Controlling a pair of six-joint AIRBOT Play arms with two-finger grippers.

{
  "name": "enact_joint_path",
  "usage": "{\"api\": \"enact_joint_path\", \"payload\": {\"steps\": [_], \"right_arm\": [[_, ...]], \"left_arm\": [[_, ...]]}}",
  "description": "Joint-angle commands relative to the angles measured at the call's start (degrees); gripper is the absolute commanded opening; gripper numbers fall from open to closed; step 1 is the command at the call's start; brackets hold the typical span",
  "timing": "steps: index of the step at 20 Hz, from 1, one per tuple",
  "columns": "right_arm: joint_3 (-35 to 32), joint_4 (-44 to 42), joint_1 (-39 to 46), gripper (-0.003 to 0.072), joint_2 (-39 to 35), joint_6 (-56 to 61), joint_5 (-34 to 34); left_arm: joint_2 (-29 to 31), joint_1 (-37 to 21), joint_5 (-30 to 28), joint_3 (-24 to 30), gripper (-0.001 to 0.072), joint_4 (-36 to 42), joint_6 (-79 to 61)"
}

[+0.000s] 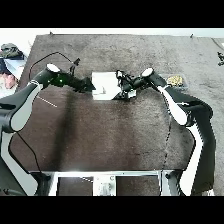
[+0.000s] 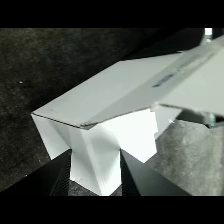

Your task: Fold the box and place the chain.

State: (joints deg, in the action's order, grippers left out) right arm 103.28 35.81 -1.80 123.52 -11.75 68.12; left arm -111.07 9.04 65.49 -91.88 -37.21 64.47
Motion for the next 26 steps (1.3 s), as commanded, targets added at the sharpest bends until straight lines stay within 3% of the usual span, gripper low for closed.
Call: {"api": "enact_joint_path", "payload": {"steps": [1, 13, 22, 26], "right_arm": [[0.02, -0.04, -0.04, 0.0272, 0.0, 0.0, 0.04], [0.02, -0.04, -0.04, 0.0272, 0.0, 0.0, 0.04], [0.02, -0.04, -0.04, 0.0272, -0.02, 0.0, 0.0], [0.02, -0.04, -0.04, 0.0272, 0.0, 0.0, 0.02]], "left_arm": [[0.04, 1.77, -1.42, -1.73, 0.0323, -6.58, 6.88], [0.0, 11.82, 0.11, -9.68, 0.0322, -36.06, 38.51], [-7.06, 15.85, 13.42, -23.3, 0.0324, -47.28, 48.37], [-8.59, 17.31, 13.35, -24.61, 0.0322, -52.54, 51.32]]}}
